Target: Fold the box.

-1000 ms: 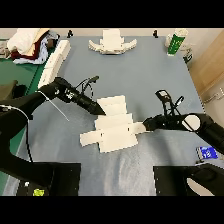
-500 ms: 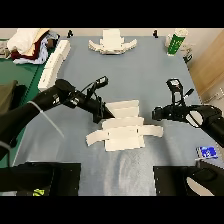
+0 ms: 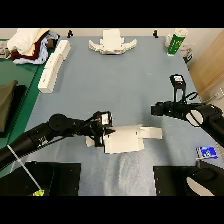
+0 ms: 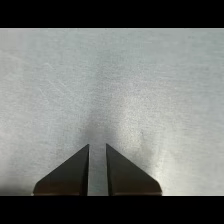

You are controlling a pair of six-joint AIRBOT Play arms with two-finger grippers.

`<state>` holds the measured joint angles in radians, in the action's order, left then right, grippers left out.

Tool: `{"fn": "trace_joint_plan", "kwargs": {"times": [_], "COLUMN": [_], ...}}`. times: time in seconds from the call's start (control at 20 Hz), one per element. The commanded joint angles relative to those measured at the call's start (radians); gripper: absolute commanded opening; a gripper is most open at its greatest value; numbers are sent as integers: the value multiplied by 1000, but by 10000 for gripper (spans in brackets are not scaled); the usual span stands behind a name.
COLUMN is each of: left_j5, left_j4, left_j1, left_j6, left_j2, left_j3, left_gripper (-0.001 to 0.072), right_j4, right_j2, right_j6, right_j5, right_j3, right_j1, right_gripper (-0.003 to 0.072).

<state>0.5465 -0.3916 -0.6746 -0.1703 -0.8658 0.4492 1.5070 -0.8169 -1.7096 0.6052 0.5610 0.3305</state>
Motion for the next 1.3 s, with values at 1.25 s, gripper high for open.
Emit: {"fn": "trace_joint_plan", "kwargs": {"times": [1.25], "left_j5": [111], "left_j4": [-56], "left_j1": [105], "left_j6": [-28], "left_j2": [-79], "left_j3": [58], "left_gripper": [13], "right_j4": [-57], "right_j2": [0], "right_j6": [-3], "right_j5": [-21], "right_j3": [1], "right_j1": [0], "right_gripper": [158]}}
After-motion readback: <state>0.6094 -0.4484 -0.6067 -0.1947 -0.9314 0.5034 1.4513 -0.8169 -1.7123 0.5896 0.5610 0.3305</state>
